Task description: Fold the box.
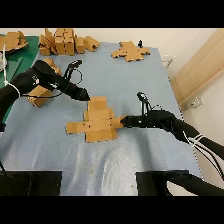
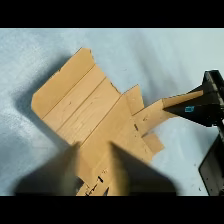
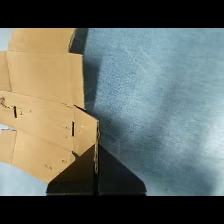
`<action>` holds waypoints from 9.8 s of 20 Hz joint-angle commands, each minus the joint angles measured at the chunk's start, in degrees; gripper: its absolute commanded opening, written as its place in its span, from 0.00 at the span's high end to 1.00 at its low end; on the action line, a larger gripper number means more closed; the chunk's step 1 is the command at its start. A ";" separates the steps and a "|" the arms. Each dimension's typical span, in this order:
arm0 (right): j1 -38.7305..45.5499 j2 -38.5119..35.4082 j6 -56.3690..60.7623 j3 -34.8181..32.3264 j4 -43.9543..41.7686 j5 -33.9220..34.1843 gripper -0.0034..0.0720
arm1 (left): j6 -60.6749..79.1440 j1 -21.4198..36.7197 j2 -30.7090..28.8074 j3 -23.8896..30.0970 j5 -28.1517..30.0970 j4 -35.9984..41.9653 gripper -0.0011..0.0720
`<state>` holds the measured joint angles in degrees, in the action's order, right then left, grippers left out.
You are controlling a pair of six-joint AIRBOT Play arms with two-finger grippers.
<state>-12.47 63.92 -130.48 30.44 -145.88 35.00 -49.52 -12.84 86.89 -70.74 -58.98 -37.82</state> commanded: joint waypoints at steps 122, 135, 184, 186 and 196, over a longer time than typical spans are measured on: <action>-52.81 -29.33 46.45 -4.39 67.67 15.15 0.95 | 79.49 -6.43 -1.16 24.13 -1.49 28.87 0.97; -54.86 -14.78 46.42 -8.96 85.46 -5.64 0.23 | 79.49 -6.43 -1.16 24.13 -1.46 29.00 0.97; -48.78 -9.62 64.48 -8.85 115.45 -14.67 0.14 | 79.49 -6.43 -1.16 24.13 -1.46 29.03 0.97; -44.87 -9.66 63.91 -8.85 111.03 -19.67 0.00 | 79.49 -6.43 -1.16 24.13 -1.46 29.03 0.97; -41.79 -15.78 60.92 -9.22 95.65 -12.00 0.00 | 79.49 -6.47 -1.16 24.13 -1.46 29.03 0.97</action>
<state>-54.54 50.50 -68.10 21.41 -44.27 18.85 29.98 -19.29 85.73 -46.61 -60.45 -8.78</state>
